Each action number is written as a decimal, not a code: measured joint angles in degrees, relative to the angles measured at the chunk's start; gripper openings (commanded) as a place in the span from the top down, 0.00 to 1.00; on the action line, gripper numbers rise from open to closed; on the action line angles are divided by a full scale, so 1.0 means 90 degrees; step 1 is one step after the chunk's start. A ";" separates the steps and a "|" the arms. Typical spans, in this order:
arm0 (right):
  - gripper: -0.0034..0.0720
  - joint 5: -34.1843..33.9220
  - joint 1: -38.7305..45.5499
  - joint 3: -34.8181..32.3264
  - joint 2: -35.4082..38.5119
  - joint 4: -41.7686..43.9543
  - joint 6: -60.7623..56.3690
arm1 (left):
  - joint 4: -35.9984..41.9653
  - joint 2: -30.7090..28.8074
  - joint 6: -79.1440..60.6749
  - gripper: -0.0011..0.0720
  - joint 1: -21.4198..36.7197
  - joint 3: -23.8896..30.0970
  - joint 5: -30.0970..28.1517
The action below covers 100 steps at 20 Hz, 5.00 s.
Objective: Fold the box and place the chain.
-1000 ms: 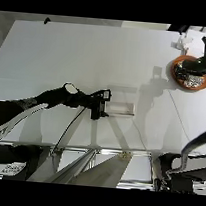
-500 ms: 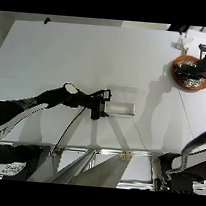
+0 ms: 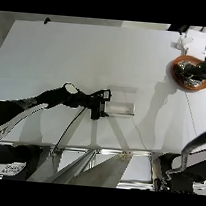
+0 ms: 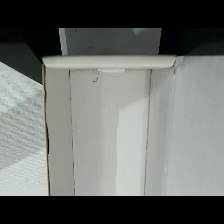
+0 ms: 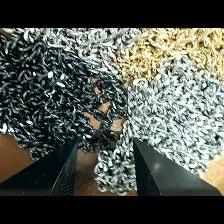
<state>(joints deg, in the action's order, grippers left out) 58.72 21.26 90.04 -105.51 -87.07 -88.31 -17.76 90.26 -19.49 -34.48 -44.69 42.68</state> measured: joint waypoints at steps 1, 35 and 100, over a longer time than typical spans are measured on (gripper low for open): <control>0.50 -0.0015 0.0007 0.0000 -0.0027 0.0112 0.0058 | 0.0000 0.0000 0.0000 0.80 0.0000 0.0000 0.0000; 0.94 0.3004 0.0029 0.0002 0.3942 0.1899 0.1736 | 0.0000 0.0000 0.0000 0.80 0.0000 0.0000 -0.0002; 0.94 0.2766 -0.4520 -0.2137 0.5129 0.3169 0.1056 | -0.0002 0.0000 0.0000 0.80 0.0000 0.0000 0.0000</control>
<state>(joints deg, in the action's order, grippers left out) 83.61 -19.42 70.81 -59.35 -58.54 -78.81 -17.78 90.26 -19.49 -34.48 -44.69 42.68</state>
